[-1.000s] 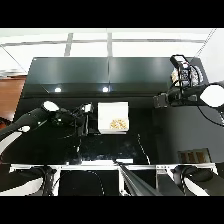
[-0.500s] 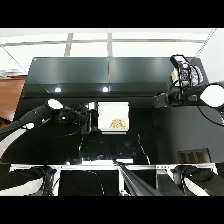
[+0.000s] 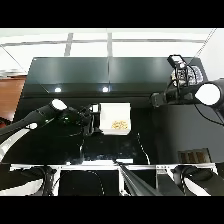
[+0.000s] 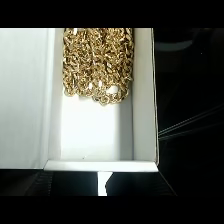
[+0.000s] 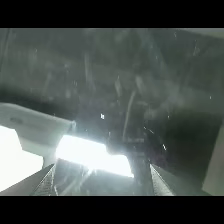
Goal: Fold the box and place the chain.
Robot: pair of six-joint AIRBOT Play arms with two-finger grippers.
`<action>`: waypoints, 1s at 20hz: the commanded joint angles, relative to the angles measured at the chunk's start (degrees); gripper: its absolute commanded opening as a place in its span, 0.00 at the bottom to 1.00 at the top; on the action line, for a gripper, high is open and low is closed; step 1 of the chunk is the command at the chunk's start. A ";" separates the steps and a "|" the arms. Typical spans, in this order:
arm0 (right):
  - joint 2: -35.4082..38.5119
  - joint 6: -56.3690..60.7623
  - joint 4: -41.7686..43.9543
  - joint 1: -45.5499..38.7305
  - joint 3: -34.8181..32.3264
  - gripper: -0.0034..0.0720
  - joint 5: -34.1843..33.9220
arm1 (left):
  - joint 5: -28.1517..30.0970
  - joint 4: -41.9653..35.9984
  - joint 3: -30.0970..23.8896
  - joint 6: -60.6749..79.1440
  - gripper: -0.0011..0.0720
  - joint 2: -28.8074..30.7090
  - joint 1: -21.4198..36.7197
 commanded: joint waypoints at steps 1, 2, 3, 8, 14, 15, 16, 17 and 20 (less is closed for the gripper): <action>-5.88 0.46 3.34 0.17 0.22 0.99 -12.11 | 1.05 0.42 0.04 -0.04 0.70 -0.02 -0.42; -8.79 -0.39 6.73 0.17 0.83 0.99 -16.11 | 1.05 0.42 0.04 -0.04 0.70 -0.02 -0.42; -12.26 -4.98 12.33 0.20 1.86 0.99 -18.67 | 1.05 0.44 0.04 -0.04 0.70 -0.02 -0.42; -21.24 -44.59 31.36 2.14 2.69 0.98 -5.99 | 1.09 0.42 0.04 -0.07 0.70 -0.02 -0.42; -16.92 -68.70 30.64 2.93 4.70 0.98 5.90 | 1.09 0.42 0.04 -0.04 0.70 -0.02 -0.42; -16.94 -71.06 30.64 3.43 4.59 0.98 6.75 | 1.11 0.44 0.04 -0.04 0.70 -0.02 -0.42; -16.96 -71.19 30.62 4.17 4.39 0.98 6.29 | 1.09 0.42 0.04 -0.04 0.70 -0.02 -0.42; -17.00 -71.19 30.56 5.01 4.28 0.98 6.29 | 1.09 0.42 0.04 -0.04 0.70 -0.02 -0.42; -17.00 -71.21 29.09 6.97 3.26 0.98 6.16 | 1.09 0.42 0.04 -0.04 0.70 -0.02 -0.42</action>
